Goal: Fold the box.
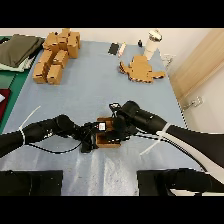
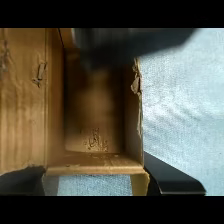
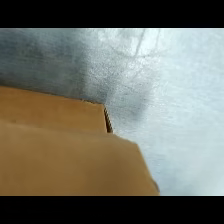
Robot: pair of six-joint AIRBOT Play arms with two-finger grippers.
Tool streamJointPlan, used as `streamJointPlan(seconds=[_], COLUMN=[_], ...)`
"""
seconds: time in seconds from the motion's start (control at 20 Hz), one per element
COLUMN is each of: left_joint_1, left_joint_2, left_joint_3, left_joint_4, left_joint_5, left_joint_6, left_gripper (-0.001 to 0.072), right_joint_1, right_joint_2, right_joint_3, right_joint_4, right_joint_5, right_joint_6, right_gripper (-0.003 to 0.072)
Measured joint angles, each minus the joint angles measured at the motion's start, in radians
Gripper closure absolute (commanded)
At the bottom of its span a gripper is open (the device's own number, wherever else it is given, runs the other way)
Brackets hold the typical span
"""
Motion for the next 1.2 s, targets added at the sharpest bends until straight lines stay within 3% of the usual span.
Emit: streamJointPlan(seconds=[0.1,0.25,0.35,0.4,0.85,1.1,1.15,1.2], left_joint_1=[0.000,0.000,0.000,0.000,0.000,0.000,0.000,0.000], left_joint_2=[0.000,0.000,0.000,0.000,0.000,0.000,0.000,0.000], left_joint_3=[0.000,0.000,0.000,0.000,0.000,0.000,0.000,0.000], left_joint_4=[0.000,0.000,0.000,0.002,0.000,0.000,0.000,0.000], left_joint_5=[0.000,0.000,0.000,0.000,0.000,0.000,0.000,0.000], left_joint_6=[0.000,0.000,0.001,0.004,0.001,0.000,0.000,0.000], left_gripper=[0.0388,0.0388,0.0388,0.0388,0.0388,0.0388,0.0388,0.0388], right_joint_1=[0.014,0.024,0.028,0.029,0.031,0.013,-0.012,-0.046], right_joint_2=[-0.023,-0.039,-0.047,-0.050,0.109,0.249,0.271,0.288], right_joint_3=[0.015,0.025,0.024,0.023,0.028,0.018,0.004,-0.012], right_joint_4=[-0.009,-0.013,-0.011,-0.008,0.008,-0.031,-0.036,-0.035], right_joint_5=[-0.019,-0.035,-0.038,-0.053,-0.073,-0.193,-0.208,-0.209], right_joint_6=[0.026,0.048,0.050,0.052,0.124,0.185,0.180,0.159], right_gripper=[0.0682,0.0658,0.0360,0.0302,0.0302,0.0353,0.0410,0.0586])
